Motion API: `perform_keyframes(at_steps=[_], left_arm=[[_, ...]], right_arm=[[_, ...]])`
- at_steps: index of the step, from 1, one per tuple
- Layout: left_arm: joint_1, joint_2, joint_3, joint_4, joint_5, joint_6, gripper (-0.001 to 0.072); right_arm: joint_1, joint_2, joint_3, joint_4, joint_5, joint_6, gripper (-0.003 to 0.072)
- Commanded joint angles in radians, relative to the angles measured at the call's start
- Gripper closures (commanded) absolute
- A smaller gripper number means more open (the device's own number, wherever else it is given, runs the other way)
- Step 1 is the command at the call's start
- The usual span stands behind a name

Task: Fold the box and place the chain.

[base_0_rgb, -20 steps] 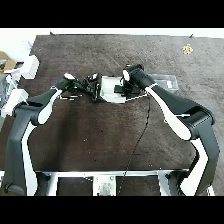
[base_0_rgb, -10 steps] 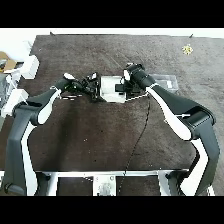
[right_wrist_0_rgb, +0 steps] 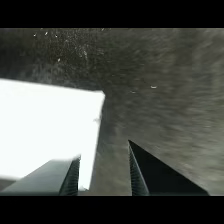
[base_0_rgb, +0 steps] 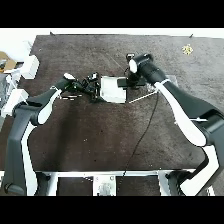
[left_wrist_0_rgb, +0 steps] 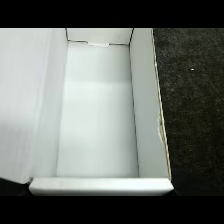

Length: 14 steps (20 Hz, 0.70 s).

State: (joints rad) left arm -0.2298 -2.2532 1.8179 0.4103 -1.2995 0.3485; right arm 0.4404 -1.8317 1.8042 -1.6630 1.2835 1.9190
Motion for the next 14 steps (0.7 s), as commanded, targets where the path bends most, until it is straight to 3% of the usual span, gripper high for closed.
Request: perform_keyframes(at_steps=[1,3,6,9,11,14], left_arm=[[0.000,0.000,0.000,0.000,0.002,0.000,0.0358],[0.000,0.000,0.000,0.000,0.002,0.000,0.0359],[0.000,0.000,0.000,0.000,0.002,0.000,0.0358],[0.000,0.000,0.000,0.000,0.002,0.000,0.0358],[0.000,0.000,0.000,0.000,0.002,0.000,0.0358],[0.000,0.000,0.000,0.000,0.002,0.000,0.0358]], right_arm=[[-0.050,0.105,0.020,-0.043,0.055,-0.181,0.0342],[-0.117,0.156,0.031,-0.108,0.032,-0.196,0.0342],[-0.278,0.149,0.035,-0.091,-0.002,-0.200,0.0362],[-0.409,0.079,0.035,0.035,-0.047,-0.258,0.0363],[-0.454,0.023,0.035,0.116,-0.066,-0.308,0.0430],[-0.464,-0.051,0.035,0.184,-0.073,-0.360,0.0398]])
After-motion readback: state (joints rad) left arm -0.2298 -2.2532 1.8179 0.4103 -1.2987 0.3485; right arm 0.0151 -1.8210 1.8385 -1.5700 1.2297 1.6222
